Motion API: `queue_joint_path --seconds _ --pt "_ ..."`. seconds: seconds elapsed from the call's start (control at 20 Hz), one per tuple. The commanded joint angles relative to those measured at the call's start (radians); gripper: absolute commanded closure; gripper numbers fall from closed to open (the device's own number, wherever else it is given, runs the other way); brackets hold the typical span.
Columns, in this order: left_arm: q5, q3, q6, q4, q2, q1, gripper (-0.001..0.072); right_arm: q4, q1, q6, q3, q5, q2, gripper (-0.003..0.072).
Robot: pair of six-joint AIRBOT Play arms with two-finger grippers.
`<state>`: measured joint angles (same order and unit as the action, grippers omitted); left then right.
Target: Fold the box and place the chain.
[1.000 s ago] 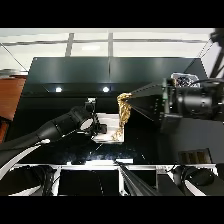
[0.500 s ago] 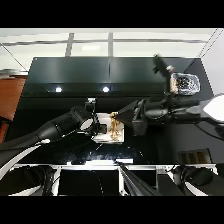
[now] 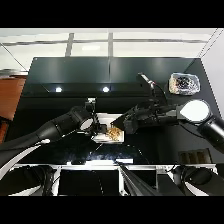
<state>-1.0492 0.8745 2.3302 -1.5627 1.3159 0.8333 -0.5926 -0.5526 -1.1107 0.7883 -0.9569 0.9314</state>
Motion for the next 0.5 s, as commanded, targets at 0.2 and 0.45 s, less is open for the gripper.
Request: queue_joint_path --seconds 0.2,0.45 --pt "-0.007 0.0 0.0 0.001 0.0 -0.005 0.0682 -0.042 0.243 -0.023 -0.002 -0.249 -0.079 0.0205" --pt "-0.006 0.0 0.0 0.0 0.0 -0.013 0.0681 -0.234 0.499 -0.075 -0.002 -0.418 -0.186 -0.0009"
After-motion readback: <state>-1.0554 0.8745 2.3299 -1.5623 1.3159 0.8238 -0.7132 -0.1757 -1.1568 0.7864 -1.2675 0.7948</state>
